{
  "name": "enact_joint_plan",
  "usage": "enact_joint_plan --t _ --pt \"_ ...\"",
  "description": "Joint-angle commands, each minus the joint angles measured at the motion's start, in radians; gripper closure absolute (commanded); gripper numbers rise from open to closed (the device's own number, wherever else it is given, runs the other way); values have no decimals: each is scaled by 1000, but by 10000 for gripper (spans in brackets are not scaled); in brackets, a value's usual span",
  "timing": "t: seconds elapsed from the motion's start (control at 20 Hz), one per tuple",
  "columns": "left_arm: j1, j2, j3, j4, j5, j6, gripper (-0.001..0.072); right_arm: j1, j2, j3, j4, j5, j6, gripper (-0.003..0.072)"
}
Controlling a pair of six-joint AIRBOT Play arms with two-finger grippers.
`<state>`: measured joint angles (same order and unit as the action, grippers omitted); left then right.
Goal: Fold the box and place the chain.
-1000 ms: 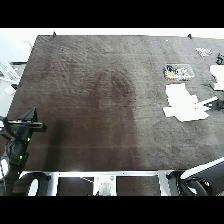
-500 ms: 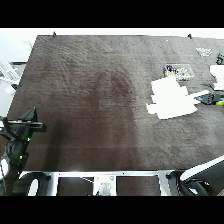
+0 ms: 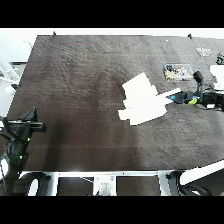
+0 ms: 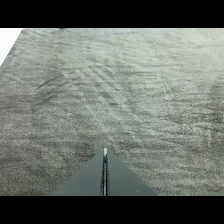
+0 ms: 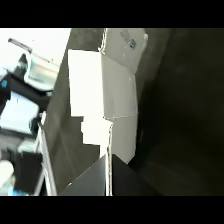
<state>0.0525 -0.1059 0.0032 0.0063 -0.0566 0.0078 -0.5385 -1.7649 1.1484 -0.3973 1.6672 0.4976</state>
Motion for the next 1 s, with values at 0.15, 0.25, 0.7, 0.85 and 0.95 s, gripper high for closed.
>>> enact_joint_plan --t 0.15,0.25,0.7,0.85,0.95 --pt "1 0 0 0 0 0 689 206 360 -510 193 -519 -55 686" --pt "1 0 0 0 0 0 689 312 381 -497 207 -589 -55 686" --pt "1 0 0 0 0 0 689 594 353 -373 259 -1006 52 686" --pt "1 0 0 0 10 0 689 617 293 -316 259 -1006 52 686" --pt "1 0 0 0 13 0 689 627 256 -288 259 -1006 51 686"
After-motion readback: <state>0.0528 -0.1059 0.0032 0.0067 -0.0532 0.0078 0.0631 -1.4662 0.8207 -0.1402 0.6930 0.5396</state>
